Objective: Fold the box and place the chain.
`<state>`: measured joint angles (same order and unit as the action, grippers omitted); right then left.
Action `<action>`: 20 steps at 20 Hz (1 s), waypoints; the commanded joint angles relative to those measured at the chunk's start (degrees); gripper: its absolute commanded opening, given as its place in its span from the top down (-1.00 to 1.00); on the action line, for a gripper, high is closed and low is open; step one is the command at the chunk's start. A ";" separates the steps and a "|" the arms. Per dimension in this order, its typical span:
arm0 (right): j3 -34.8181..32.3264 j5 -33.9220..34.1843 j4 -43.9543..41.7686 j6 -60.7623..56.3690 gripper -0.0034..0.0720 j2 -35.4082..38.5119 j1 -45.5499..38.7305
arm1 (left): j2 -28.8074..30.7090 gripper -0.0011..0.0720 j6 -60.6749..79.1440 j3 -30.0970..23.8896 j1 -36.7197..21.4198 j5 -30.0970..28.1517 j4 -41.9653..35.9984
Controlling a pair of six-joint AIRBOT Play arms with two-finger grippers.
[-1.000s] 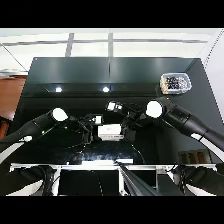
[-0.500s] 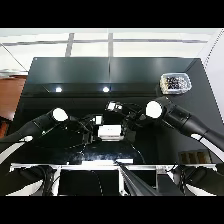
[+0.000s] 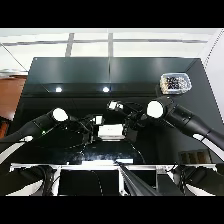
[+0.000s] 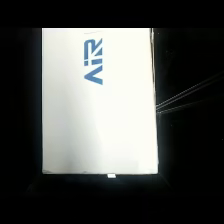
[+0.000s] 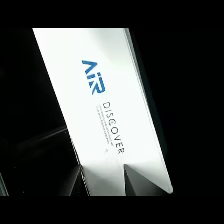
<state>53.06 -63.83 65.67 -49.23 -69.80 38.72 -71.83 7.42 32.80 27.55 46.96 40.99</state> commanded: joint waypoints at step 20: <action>-0.61 1.20 -3.67 1.60 -0.83 1.84 -1.95 | 0.00 -0.35 0.26 -0.02 0.00 0.04 0.13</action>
<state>53.49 -64.03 61.39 -50.59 -65.71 34.94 -71.83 7.68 32.80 27.55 47.00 41.12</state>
